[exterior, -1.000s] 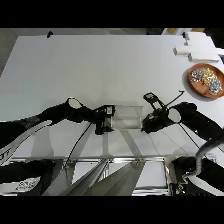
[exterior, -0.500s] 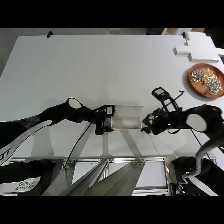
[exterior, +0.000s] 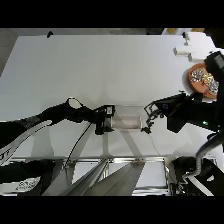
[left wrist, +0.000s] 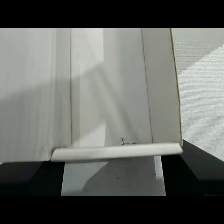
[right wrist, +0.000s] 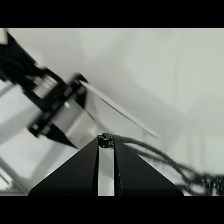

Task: Fold the box and place the chain.

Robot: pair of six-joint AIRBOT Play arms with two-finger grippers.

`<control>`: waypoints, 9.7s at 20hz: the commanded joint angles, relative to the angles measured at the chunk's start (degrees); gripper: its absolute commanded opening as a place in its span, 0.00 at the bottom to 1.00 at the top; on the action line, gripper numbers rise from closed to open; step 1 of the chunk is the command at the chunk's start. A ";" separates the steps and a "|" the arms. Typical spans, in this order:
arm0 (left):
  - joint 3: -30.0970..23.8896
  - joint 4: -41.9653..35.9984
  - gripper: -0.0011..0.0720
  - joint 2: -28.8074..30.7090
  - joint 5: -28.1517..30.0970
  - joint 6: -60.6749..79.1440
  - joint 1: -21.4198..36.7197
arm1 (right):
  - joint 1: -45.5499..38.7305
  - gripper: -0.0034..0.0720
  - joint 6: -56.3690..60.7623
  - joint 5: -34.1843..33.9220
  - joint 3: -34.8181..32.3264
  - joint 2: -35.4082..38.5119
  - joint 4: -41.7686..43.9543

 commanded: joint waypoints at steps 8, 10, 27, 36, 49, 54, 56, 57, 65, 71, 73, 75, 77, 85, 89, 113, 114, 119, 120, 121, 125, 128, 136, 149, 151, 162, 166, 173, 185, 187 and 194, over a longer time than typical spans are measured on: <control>0.00 0.02 0.06 0.04 0.04 0.02 0.04 | 0.37 0.07 -5.01 -0.07 1.57 -5.09 7.37; 0.00 0.02 0.06 0.04 0.02 0.02 0.04 | 3.87 0.07 -7.56 -0.55 1.55 -8.41 6.73; 0.00 0.02 0.06 0.04 0.02 0.02 0.04 | 15.28 0.23 -3.54 -3.85 -1.73 -32.70 -5.88; 0.00 0.02 0.06 0.04 0.00 0.02 0.04 | 6.38 0.21 -10.69 13.77 -1.75 -18.99 -17.31; 0.00 0.02 0.06 0.04 0.02 0.02 0.04 | -4.44 0.17 -62.29 -4.22 -23.28 -20.11 -4.31; 0.00 0.02 0.06 0.04 0.02 0.02 0.04 | -13.90 0.21 -86.27 -9.90 -24.39 -23.41 16.02; 0.00 0.02 0.06 0.04 0.02 0.02 0.04 | -15.37 0.21 -89.46 -9.92 -24.37 -25.99 20.50; 0.00 0.00 0.06 0.04 0.02 0.02 0.04 | -15.41 0.21 -90.29 -9.90 -24.35 -26.86 20.90; 0.00 0.02 0.06 0.04 0.02 0.02 0.04 | -15.41 0.34 -90.27 -9.90 -24.33 -27.96 22.95; 0.00 0.02 0.06 0.04 0.02 0.02 0.04 | -15.41 0.28 -93.81 -9.07 -24.33 -27.96 22.95; 0.00 0.02 0.06 0.04 0.02 0.02 0.04 | -15.41 0.28 -94.14 -8.04 -24.33 -27.96 22.99; 0.00 0.00 0.06 0.04 0.02 0.02 0.04 | -15.41 0.26 -94.16 -7.98 -24.33 -27.96 23.19; 0.00 0.02 0.06 0.04 0.02 0.02 0.04 | -15.41 0.26 -94.14 -7.96 -24.33 -27.96 23.21; 0.00 0.02 0.06 0.04 0.02 0.02 0.04 | -15.41 0.16 -94.07 -6.19 -24.35 -27.96 23.15; 0.00 0.00 0.06 0.04 0.02 0.02 0.04 | -15.41 0.08 -92.56 -4.87 -24.35 -27.63 23.06; 0.00 0.00 0.06 0.04 0.00 0.02 0.04 | 5.35 0.07 -73.35 -12.41 -11.47 -14.91 29.07; 0.00 0.02 0.06 0.04 0.02 0.02 0.04 | 5.97 0.07 -71.43 -13.05 -11.47 -16.76 28.48; 0.00 0.02 0.06 0.04 0.02 0.02 0.04 | 6.25 0.08 -66.84 -13.20 -11.50 -25.99 23.54; 0.00 0.02 0.06 0.04 0.02 0.02 0.04 | 6.25 0.08 -65.85 -13.20 -11.50 -27.23 22.29; 0.00 0.02 0.06 0.04 0.02 0.02 0.04 | 6.25 0.09 -65.48 -13.20 -11.50 -28.22 21.18; 0.00 0.00 0.06 0.04 0.02 0.02 0.04 | 5.73 0.46 -65.55 -14.73 -11.47 -24.52 15.87; 0.00 0.02 0.06 0.04 0.04 0.02 0.04 | -0.35 0.44 -65.53 -10.21 -11.47 -19.47 15.39; 0.00 0.02 0.06 0.04 0.02 0.02 0.04 | -19.58 0.16 -69.99 1.01 -14.25 -21.18 1.01; 0.00 0.00 0.06 0.04 0.02 0.02 0.04 | -8.98 0.34 -88.74 -15.69 -20.24 -34.62 11.65; 0.00 0.02 0.06 0.04 0.02 0.02 0.04 | -8.98 0.34 -88.74 -15.65 -20.24 -34.62 11.61; 0.00 0.02 0.06 0.04 0.02 0.02 0.04 | -8.98 0.07 -80.83 -11.43 -20.24 -29.14 6.75; 0.00 0.02 0.06 0.04 0.02 0.02 0.04 | -8.98 0.07 -70.90 -10.47 -20.24 -19.08 -3.02; 0.00 0.02 0.06 0.04 0.02 0.02 0.04 | -8.98 0.07 -54.64 -3.06 -20.24 -2.51 2.23; 0.00 0.02 0.06 0.04 0.02 0.02 0.04 | -8.98 0.07 -57.77 -7.93 -20.24 0.48 39.50; 0.00 0.02 0.06 0.04 0.02 0.02 0.04 | -8.98 0.07 -60.22 -8.20 -20.24 -0.33 41.75; 0.00 0.02 0.06 0.04 0.00 0.02 0.04 | 2.32 0.07 -66.16 -16.68 -20.24 -5.44 39.30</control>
